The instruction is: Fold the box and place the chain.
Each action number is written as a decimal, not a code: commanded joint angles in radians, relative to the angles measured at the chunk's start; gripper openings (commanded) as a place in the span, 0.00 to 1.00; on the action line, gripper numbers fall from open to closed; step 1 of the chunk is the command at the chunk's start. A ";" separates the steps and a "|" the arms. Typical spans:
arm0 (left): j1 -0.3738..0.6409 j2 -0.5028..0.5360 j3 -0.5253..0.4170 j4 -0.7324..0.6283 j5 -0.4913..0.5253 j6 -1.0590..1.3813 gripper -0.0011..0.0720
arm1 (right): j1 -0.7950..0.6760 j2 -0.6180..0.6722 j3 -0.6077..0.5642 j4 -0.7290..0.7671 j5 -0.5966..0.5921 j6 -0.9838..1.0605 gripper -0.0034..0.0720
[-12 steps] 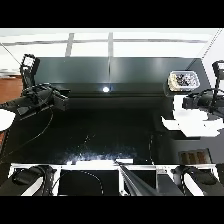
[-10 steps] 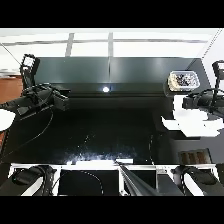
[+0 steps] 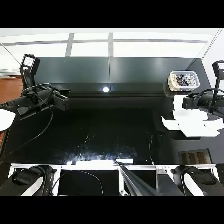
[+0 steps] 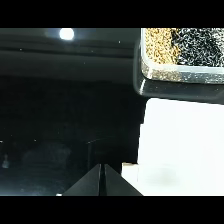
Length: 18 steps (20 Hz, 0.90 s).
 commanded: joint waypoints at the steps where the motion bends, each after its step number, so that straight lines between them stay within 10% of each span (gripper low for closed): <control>1: 0.000 0.000 0.000 0.000 0.000 0.000 0.05 | 0.001 0.001 0.000 0.000 0.000 0.000 0.09; 10: 0.000 -0.003 0.000 -0.076 0.081 -0.001 0.05 | 0.001 0.000 -0.003 0.080 -0.045 0.001 0.14; 12: 0.000 -0.013 0.000 -0.094 0.105 -0.002 0.05 | 0.001 -0.003 -0.013 0.076 -0.064 0.000 0.97; 13: 0.000 -0.022 0.000 -0.116 0.124 -0.002 0.15 | 0.001 -0.007 -0.019 0.064 -0.066 0.001 0.97; 15: -0.007 -0.049 0.000 -0.153 0.147 -0.006 0.98 | -0.005 -0.035 -0.026 -0.028 -0.070 0.067 0.97; 18: -0.013 -0.072 0.000 -0.156 0.122 -0.013 0.98 | -0.182 -0.103 0.012 -0.317 -0.130 0.376 0.97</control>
